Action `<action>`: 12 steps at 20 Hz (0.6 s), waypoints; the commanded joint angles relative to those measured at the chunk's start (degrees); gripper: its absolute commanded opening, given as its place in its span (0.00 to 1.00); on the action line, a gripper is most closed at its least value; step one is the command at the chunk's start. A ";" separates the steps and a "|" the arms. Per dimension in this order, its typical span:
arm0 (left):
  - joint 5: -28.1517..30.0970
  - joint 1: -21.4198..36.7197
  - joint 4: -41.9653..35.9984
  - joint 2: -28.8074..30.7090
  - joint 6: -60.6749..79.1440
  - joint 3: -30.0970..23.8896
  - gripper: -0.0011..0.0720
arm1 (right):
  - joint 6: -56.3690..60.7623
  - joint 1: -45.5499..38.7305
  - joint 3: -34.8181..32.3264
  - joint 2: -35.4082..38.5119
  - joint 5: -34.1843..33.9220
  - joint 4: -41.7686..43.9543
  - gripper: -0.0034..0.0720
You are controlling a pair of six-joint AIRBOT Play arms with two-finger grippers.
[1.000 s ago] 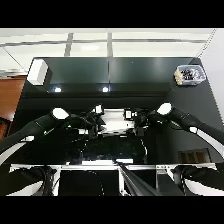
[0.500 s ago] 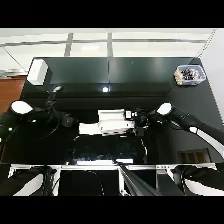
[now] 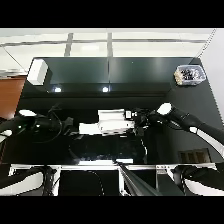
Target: Fold the box and place the chain.
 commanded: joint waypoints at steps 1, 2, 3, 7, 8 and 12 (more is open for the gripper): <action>3.23 -6.86 -5.27 -3.69 2.34 0.20 0.05 | 0.00 0.00 -0.02 -0.02 0.02 0.02 0.60; 1.55 -7.34 -8.41 -3.72 7.15 0.39 0.05 | 0.00 0.00 -0.02 -0.02 0.02 0.02 0.60; -0.85 -7.04 -11.23 -3.72 11.26 0.79 0.05 | 0.00 0.02 -0.02 -0.02 0.02 0.02 0.60; -4.11 -6.19 -11.50 -3.67 11.93 3.52 0.69 | 0.00 0.00 -0.02 -0.02 0.02 0.02 0.60; -4.59 -6.38 -11.52 -3.67 11.85 4.35 0.69 | 0.00 0.00 -0.02 -0.02 0.02 0.04 0.60; -6.23 -9.73 -13.38 -3.67 11.69 8.17 0.76 | 0.00 0.00 -0.02 -0.02 0.02 0.02 0.60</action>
